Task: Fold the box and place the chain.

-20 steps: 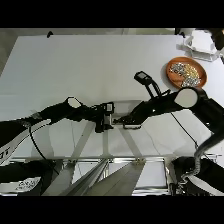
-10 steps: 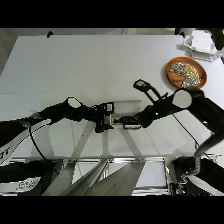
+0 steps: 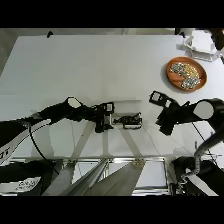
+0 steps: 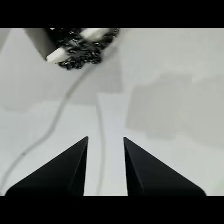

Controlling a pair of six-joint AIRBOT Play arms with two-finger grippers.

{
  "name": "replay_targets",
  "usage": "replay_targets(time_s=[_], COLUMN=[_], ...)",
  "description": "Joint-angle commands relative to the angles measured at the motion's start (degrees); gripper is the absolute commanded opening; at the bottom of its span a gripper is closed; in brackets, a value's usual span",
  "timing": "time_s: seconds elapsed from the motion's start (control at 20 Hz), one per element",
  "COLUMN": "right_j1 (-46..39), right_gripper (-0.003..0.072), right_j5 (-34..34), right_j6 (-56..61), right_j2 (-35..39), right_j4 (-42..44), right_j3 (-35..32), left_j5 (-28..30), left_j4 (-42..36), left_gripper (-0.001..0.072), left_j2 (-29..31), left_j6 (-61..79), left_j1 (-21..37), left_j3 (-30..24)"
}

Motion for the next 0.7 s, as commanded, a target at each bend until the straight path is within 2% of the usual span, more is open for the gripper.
replay_targets(time_s=[0.0,0.1,0.3,0.5,0.65], right_j1=[-0.11,2.23,5.62,7.13,7.13], right_gripper=[0.0298,0.0299,0.0289,0.0289,0.0289], right_j5=[-5.68,-8.87,-14.88,-20.17,-20.74], right_j6=[-26.88,-34.10,-35.34,-35.36,-35.34], right_j2=[-3.56,-7.28,-13.20,-14.84,-14.84], right_j4=[7.67,9.40,10.32,13.31,13.49], right_j3=[-3.52,-3.52,-3.50,-3.52,-3.52], left_j5=[0.02,0.02,0.02,0.02,0.02], left_j4=[0.04,0.04,0.02,0.02,0.02], left_gripper=[0.0321,0.0321,0.0321,0.0321,0.0321], left_j2=[-0.04,-0.04,-0.04,-0.04,-0.04], left_j6=[0.02,0.02,0.02,0.02,0.02], left_j1=[0.00,-0.02,0.00,0.00,0.00], left_j3=[0.00,0.00,0.00,0.00,0.00])
